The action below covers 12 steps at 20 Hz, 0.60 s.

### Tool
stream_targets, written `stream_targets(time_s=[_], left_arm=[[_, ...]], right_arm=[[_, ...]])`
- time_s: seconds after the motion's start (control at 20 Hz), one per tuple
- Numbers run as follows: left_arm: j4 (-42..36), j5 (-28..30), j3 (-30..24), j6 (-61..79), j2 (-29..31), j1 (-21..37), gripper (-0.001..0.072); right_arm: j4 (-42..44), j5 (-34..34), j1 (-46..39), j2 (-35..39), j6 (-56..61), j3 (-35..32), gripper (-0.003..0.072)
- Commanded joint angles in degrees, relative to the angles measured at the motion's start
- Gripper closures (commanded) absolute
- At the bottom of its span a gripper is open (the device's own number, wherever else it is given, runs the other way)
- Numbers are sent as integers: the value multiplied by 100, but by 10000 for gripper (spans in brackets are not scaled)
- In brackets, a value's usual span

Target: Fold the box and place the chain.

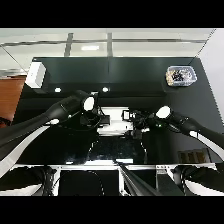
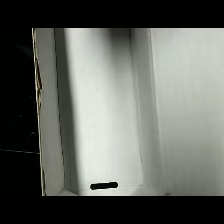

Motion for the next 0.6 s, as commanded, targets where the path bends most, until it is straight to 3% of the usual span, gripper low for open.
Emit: stream_targets(time_s=[0.0,0.55], left_arm=[[490,-240,118,-584,-122,-146,434],[511,17,199,-870,-125,-262,434]], right_arm=[[0,2,4,-2,0,4,620],[-2,2,4,-2,2,4,620]])
